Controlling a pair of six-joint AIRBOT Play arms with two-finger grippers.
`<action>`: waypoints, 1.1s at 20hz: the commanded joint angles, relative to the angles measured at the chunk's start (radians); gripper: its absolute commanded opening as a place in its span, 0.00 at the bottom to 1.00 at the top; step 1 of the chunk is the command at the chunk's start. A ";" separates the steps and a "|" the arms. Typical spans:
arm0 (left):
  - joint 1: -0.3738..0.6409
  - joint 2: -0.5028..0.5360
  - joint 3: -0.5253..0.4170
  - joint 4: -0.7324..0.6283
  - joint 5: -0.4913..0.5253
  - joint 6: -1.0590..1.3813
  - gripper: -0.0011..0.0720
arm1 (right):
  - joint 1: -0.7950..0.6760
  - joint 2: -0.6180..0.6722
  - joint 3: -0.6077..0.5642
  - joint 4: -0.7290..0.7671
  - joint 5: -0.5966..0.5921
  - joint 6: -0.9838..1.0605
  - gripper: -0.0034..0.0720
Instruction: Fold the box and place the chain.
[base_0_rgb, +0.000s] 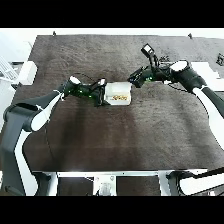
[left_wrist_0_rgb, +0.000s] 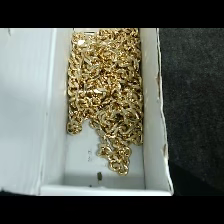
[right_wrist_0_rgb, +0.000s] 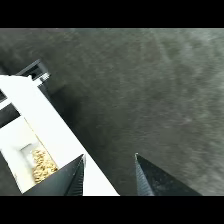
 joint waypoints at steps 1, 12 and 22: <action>0.000 0.000 0.000 0.000 0.000 0.000 0.50 | 0.002 -0.031 0.013 0.024 0.105 -0.029 0.52; 0.000 0.000 0.000 0.000 0.000 0.000 0.50 | 0.058 -0.056 0.011 -0.010 0.268 -0.068 0.53; 0.000 0.000 0.000 0.000 0.000 0.000 0.50 | 0.063 -0.079 0.023 0.012 0.253 -0.187 0.53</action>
